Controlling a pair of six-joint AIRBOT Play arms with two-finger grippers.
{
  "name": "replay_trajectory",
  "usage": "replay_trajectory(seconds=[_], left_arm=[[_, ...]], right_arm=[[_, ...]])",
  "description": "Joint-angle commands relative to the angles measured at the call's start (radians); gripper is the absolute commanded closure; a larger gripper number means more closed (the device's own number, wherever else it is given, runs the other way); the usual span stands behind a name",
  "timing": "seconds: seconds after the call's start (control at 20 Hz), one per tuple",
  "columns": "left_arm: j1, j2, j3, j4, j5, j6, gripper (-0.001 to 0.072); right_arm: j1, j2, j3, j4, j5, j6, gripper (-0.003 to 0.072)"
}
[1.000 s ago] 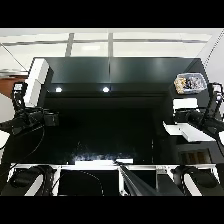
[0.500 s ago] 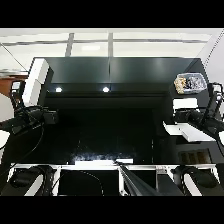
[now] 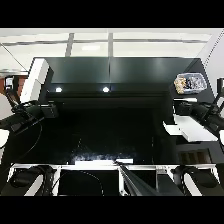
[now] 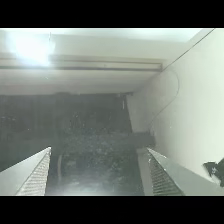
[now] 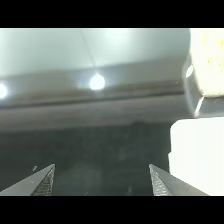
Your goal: Fold the box and place the chain.
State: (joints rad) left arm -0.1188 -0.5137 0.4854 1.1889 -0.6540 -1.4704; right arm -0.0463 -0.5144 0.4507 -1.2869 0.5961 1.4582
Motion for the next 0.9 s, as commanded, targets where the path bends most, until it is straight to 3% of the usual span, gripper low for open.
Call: replay_trajectory(seconds=[0.0,0.05,0.25,0.35,0.5,0.65,0.7,0.85], left_arm=[[-0.001,-0.003,0.000,-0.004,0.005,0.000,-0.0002],[-0.001,-0.003,0.000,-0.004,-0.005,0.000,-0.0002],[-0.001,-0.004,0.000,-0.004,-0.045,0.001,-0.0002],[-0.001,-0.004,0.000,-0.004,-0.066,0.000,-0.0002],[-0.001,-0.004,0.000,-0.004,-0.067,0.000,-0.0002],[-0.001,-0.004,0.000,-0.003,-0.064,0.000,-0.0002],[-0.001,-0.005,0.000,-0.003,-0.060,0.001,-0.0002],[-0.001,-0.004,0.000,-0.004,-0.063,0.000,-0.0002]], right_arm=[[-0.131,-0.065,0.028,-0.235,-0.072,0.211,-0.0008],[-0.244,-0.123,0.062,-0.289,-0.064,0.260,-0.0008],[-0.682,-0.427,0.272,-0.272,-0.021,0.256,-0.0008],[-0.851,-0.580,0.430,-0.272,0.167,0.250,-0.0008],[-1.001,-0.744,0.626,-0.163,0.429,0.065,-0.0008],[-1.111,-0.935,0.751,0.244,0.787,-0.369,-0.0008],[-1.131,-0.988,0.767,0.297,0.873,-0.417,-0.0008],[-1.142,-1.074,0.769,0.279,0.906,-0.448,-0.0008]])
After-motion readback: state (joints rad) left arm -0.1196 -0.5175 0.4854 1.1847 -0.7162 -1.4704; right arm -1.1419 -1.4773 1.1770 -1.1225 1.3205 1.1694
